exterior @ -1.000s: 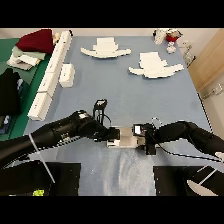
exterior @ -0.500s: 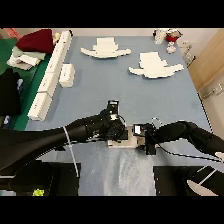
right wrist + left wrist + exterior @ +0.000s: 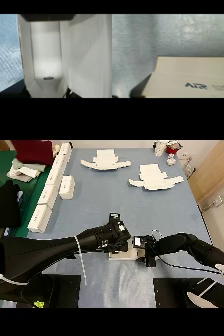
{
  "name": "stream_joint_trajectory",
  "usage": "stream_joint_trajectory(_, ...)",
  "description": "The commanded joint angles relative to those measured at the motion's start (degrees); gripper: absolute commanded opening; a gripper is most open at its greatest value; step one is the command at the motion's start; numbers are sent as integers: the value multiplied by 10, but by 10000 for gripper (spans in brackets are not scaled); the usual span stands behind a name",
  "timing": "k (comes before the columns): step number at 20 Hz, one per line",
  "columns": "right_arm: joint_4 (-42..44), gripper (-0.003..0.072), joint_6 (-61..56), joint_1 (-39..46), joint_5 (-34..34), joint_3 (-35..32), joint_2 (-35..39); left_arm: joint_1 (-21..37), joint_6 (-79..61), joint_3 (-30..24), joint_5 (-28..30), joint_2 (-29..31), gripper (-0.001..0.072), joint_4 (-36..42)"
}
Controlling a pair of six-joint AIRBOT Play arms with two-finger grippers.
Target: Fold the box.
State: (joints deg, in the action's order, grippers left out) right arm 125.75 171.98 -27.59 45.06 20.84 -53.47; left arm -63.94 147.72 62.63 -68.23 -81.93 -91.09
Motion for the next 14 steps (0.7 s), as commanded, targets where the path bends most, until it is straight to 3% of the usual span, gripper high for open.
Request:
stream_joint_trajectory(1,0,546,0,0,0,0,0,0,6,2,1,-2,12,-1)
stream_joint_trajectory(7,0,546,0,0,0,0,0,0,6,2,1,-2,14,0)
stream_joint_trajectory(8,0,546,0,0,0,0,0,0,2,2,2,-2,43,0)
stream_joint_trajectory(9,0,546,0,0,0,0,0,-1,2,2,3,-2,323,0)
stream_joint_trajectory(10,0,546,0,0,0,0,0,-1,3,2,3,-2,451,0)
stream_joint_trajectory(14,0,546,0,0,0,0,0,-1,2,2,1,-1,451,-3)
